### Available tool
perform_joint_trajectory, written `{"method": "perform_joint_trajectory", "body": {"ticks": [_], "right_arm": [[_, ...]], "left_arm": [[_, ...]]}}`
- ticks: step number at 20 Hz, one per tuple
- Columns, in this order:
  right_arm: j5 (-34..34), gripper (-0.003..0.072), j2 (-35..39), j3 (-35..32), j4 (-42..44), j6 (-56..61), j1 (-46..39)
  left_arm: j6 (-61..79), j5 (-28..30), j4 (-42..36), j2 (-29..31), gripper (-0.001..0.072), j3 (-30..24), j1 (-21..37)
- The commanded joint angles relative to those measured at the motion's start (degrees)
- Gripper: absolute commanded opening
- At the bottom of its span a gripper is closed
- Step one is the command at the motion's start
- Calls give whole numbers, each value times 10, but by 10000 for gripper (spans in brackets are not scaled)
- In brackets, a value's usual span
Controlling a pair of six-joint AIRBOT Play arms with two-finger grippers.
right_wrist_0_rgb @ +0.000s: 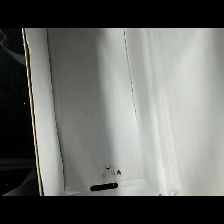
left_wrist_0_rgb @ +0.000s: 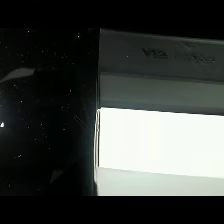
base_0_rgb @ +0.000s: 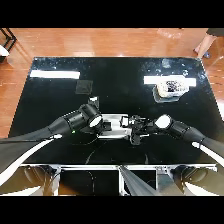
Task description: Fold the box and place the chain.
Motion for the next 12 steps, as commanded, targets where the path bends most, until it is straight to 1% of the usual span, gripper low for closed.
{"method": "perform_joint_trajectory", "body": {"ticks": [1,5,6,7,8,9,10,12], "right_arm": [[0,240,0,0,1,0,0],[0,241,0,0,1,0,0],[0,285,0,0,1,0,0],[0,399,0,0,1,0,0],[-1,493,0,0,1,0,0],[-3,635,2,0,-2,1,0],[-3,691,5,0,-17,6,0],[-3,691,21,0,-60,27,-2]], "left_arm": [[0,1,0,0,20,0,0],[1,0,0,0,20,3,0],[1,0,0,0,20,3,0],[1,-1,0,0,20,3,0],[1,-2,0,0,20,3,0],[2,-2,0,0,20,3,0],[2,-2,0,1,20,3,0],[3,-3,1,1,20,3,0]]}}
